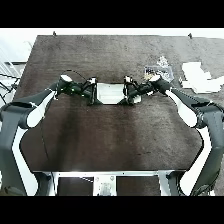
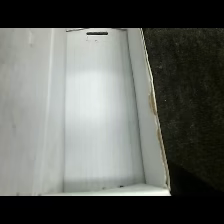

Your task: Fold the box and place the chain.

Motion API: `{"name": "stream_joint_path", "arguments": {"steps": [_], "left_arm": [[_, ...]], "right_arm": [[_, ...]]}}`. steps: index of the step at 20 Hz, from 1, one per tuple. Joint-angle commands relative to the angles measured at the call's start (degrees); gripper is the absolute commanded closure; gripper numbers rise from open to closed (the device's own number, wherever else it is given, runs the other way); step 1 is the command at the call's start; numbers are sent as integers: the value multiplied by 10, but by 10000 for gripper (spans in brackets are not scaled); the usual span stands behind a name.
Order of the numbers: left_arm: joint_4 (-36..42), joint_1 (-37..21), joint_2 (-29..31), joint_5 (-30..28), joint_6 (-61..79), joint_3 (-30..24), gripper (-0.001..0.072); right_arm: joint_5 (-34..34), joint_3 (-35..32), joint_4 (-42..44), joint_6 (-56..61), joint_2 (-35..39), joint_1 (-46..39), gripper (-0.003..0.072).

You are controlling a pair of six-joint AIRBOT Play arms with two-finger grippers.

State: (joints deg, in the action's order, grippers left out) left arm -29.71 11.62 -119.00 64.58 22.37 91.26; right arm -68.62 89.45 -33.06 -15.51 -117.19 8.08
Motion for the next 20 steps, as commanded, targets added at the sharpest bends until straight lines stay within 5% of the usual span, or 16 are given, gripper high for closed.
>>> {"name": "stream_joint_path", "arguments": {"steps": [1,18,20], "left_arm": [[2,-1,0,-1,0,0,173],[2,-1,0,-3,0,0,173],[2,-1,0,-3,0,0,174]], "right_arm": [[0,0,0,0,0,0,114],[-2,0,0,5,0,2,113],[-5,0,-2,5,1,-2,-34]]}}
